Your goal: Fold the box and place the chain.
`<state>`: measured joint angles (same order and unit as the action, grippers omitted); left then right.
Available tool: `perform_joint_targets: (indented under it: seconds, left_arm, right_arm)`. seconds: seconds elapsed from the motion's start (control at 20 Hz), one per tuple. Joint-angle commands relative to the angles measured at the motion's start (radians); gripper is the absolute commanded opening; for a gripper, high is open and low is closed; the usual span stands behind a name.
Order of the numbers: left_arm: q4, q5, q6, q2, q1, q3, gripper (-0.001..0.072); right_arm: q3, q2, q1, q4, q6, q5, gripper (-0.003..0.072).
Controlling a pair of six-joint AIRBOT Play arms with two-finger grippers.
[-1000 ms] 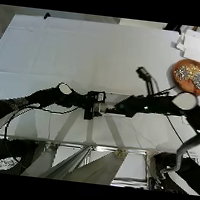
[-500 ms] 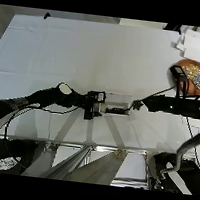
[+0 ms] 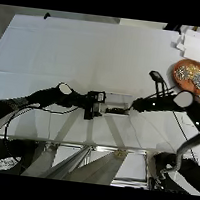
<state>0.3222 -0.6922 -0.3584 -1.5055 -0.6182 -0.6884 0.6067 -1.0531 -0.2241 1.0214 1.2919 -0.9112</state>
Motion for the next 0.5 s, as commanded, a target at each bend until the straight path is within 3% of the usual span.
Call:
perform_joint_targets:
  seconds: [0.0, 0.15, 0.45]
  left_arm:
    - [0.0, 0.0, 0.0, 0.0, 0.0, 0.0, 0.0333]
    - [0.0, 0.0, 0.0, 0.0, 0.0, 0.0, 0.0333]
    - [0.0, 0.0, 0.0, 0.0, 0.0, 0.0, 0.0333]
  right_arm:
    - [0.0, -0.084, -0.03, 0.005, 0.02, 0.052, 0.0214]
    - [0.0, -0.095, -0.03, 0.03, 0.021, 0.062, 0.0169]
    - [0.0, -0.095, -0.03, 0.089, 0.071, 0.084, 0.0178]
